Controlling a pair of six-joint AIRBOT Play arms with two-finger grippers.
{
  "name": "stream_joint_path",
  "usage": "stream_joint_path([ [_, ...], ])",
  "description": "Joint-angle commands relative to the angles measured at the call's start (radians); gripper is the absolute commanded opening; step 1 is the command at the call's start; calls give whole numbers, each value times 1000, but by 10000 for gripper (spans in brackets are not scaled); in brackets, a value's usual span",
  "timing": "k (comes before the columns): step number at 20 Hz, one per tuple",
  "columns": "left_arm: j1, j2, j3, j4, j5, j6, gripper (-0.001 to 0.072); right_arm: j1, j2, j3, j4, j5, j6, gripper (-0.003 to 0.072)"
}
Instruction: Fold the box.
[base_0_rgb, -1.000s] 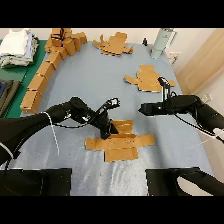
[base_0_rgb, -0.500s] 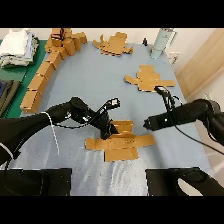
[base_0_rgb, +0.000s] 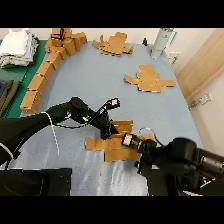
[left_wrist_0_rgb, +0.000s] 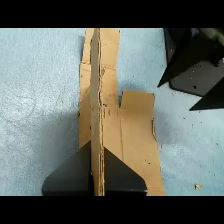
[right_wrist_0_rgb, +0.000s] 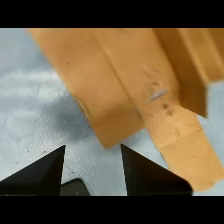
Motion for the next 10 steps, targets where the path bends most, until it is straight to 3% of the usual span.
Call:
stream_joint_path([
  [1,0,-1,0,0,1,0,12,135,-32,-41,-163,83,1,528],
  [4,0,-1,0,0,0,0,12,135,-90,-41,-273,124,1,529],
  [10,0,-1,0,0,0,0,12,135,-185,-40,-273,179,1,529],
])
